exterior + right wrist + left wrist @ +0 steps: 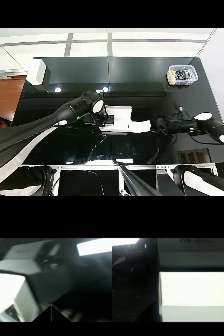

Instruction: Fold the box and place the chain.

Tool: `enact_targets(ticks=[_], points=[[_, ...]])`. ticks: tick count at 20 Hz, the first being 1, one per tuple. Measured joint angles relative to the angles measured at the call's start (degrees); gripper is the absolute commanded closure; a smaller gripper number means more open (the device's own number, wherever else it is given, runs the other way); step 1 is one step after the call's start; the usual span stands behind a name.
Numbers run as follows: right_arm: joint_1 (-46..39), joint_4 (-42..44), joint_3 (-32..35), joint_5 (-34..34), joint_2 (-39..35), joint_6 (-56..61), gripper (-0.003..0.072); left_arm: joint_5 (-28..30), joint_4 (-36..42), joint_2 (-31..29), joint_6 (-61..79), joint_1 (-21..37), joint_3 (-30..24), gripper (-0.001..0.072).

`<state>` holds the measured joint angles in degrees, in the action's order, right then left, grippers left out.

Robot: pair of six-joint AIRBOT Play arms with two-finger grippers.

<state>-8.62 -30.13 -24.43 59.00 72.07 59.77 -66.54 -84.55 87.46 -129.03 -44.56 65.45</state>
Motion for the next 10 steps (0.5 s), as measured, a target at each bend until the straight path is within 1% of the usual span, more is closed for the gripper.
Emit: enact_targets(ticks=[2, 5, 6, 8, 9, 10], points=[[4.48, 4.24, -1.31, -1.2, 2.69, -3.37, 0.0669, 0.0, 0.0, 0.0, 0.0, 0.0, 0.0, 0.0683], [8.66, 7.26, -4.59, -1.57, 4.61, -7.02, 0.0666, 0.0, -0.04, 0.0, -0.07, 0.0, 0.02, 0.0682], [9.33, 7.39, -5.68, -1.01, 4.94, -7.56, 0.061, 0.0, -0.04, 0.0, -0.09, 0.0, 0.02, 0.0682], [10.25, 7.63, -7.69, 0.83, 5.29, -8.52, 0.0301, 0.0, -0.04, 0.0, -0.09, 0.0, 0.0, 0.0683], [10.54, 7.58, -8.46, 2.08, 5.46, -8.83, 0.0168, 0.02, -0.04, 0.0, -0.07, 0.0, 0.02, 0.0682], [10.69, 7.37, -8.98, 2.93, 5.53, -9.03, 0.0075, 0.0, -0.04, 0.0, -0.04, 0.0, 0.0, 0.0683]])
